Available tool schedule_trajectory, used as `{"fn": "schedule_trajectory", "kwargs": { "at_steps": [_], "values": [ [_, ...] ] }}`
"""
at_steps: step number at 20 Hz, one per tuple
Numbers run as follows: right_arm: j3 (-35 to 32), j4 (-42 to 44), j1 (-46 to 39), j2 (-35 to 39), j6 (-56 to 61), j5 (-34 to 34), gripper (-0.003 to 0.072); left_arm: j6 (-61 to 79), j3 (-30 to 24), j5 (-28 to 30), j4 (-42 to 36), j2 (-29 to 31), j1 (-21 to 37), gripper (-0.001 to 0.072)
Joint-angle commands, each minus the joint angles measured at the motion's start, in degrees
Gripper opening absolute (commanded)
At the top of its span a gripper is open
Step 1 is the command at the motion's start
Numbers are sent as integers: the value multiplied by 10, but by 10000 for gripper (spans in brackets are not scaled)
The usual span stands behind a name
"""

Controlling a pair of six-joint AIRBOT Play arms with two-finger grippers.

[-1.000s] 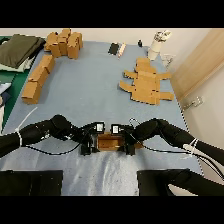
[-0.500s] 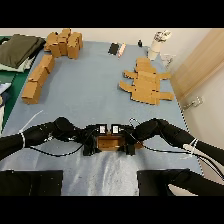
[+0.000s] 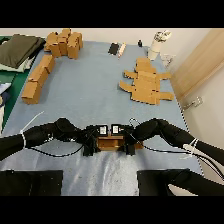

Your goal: Fold the box.

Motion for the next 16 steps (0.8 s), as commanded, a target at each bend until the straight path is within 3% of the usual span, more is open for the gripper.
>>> {"fn": "schedule_trajectory", "kwargs": {
  "at_steps": [1,16],
  "values": [
    [0,0,0,0,0,0,503,0,0,4,1,0,0,532],
    [0,5,1,0,0,0,503,0,0,4,1,0,0,532]
  ]
}}
